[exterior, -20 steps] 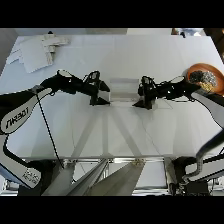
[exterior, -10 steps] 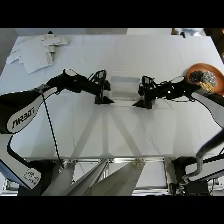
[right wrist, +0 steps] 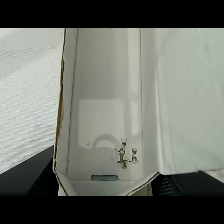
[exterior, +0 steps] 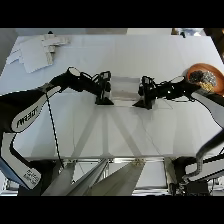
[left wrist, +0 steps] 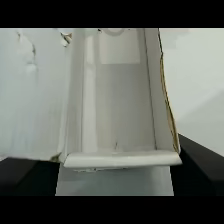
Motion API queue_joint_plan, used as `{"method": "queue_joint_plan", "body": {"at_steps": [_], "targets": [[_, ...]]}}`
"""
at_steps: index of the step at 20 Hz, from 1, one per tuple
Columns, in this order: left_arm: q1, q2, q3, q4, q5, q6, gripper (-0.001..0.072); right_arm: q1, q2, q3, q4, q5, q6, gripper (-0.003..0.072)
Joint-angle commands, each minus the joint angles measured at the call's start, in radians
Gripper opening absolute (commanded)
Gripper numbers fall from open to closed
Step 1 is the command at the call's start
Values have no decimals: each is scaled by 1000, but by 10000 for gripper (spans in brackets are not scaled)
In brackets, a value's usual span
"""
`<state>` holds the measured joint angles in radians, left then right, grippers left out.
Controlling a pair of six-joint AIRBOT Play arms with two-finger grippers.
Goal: Fold the box and place the chain.
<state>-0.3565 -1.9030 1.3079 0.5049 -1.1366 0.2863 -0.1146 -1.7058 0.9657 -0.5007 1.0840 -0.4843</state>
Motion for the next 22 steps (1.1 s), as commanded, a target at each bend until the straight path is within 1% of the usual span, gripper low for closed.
{"method": "queue_joint_plan", "body": {"at_steps": [1, 4, 5, 6, 7, 8, 22], "targets": [[-13, -1, 3, 49, -2, -7, 693, 0, 1, 0, 1, -3, 0, 507], [-13, -1, 3, 43, 8, -18, 689, 0, 1, 0, 1, -3, 0, 507], [-13, -1, 3, 43, 11, -21, 637, 0, 1, 0, 1, -3, 1, 507], [-13, -1, 3, 43, 11, -22, 490, 0, 1, 0, 1, -3, 0, 507], [-13, -1, 3, 43, 11, -22, 405, 0, 1, 0, 1, -3, 1, 507], [-13, -1, 3, 42, 11, -22, 389, 0, 1, 0, 1, -3, 0, 507], [-13, 0, 3, 44, 11, -22, 391, 0, 1, 0, 1, -3, 0, 507]]}}
